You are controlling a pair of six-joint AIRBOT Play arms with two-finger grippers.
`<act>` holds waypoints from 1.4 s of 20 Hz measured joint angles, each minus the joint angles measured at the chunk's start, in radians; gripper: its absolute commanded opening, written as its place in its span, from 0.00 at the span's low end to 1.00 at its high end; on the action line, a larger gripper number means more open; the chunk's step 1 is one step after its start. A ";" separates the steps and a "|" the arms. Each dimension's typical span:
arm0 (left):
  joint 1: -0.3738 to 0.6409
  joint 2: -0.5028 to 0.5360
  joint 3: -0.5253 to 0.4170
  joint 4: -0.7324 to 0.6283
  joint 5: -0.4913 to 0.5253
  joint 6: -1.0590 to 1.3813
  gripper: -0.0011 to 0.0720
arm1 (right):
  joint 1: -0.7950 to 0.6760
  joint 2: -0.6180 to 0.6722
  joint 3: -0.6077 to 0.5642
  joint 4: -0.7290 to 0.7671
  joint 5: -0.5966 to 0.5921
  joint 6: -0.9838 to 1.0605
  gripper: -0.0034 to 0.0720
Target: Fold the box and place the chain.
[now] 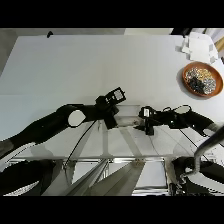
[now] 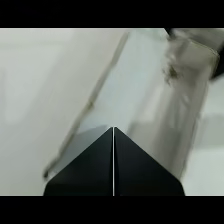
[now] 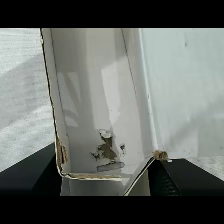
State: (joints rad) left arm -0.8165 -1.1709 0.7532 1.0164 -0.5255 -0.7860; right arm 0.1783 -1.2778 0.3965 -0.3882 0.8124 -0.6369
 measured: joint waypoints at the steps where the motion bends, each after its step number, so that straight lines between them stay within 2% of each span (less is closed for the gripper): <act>1: 0.010 0.022 0.000 0.019 -0.064 0.000 0.02 | 0.000 0.000 0.000 0.000 0.000 0.000 0.49; 4: 0.031 0.050 0.000 0.056 -0.216 0.007 0.02 | 0.000 0.000 0.000 0.000 0.000 0.000 0.49; 9: 0.053 -0.014 -0.001 0.063 -0.311 0.062 0.02 | 0.000 0.000 0.000 0.000 0.000 0.000 0.49; 14: 0.064 -0.114 -0.028 0.062 -0.340 0.128 0.02 | 0.000 0.000 0.000 0.000 0.000 0.000 0.49; 20: 0.157 -0.142 -0.048 0.056 -0.348 0.213 0.03 | 0.000 0.000 0.000 0.000 0.000 0.000 0.49; 23: 0.201 -0.145 -0.050 0.025 -0.348 0.316 0.17 | 0.000 0.000 0.000 0.000 0.000 0.000 0.49; 24: 0.210 -0.146 -0.051 0.006 -0.348 0.367 0.17 | 0.000 0.000 0.000 0.000 0.000 0.000 0.49; 26: 0.220 -0.146 -0.051 -0.031 -0.346 0.474 0.25 | 0.000 0.000 0.000 0.000 0.000 0.000 0.49; 28: 0.225 -0.146 -0.051 -0.066 -0.332 0.560 0.25 | 0.000 0.000 0.000 0.000 0.000 0.000 0.49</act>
State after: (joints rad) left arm -0.5911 -1.3174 0.7021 0.9504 -0.8574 -0.2256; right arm 0.1783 -1.2778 0.3965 -0.3882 0.8120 -0.6369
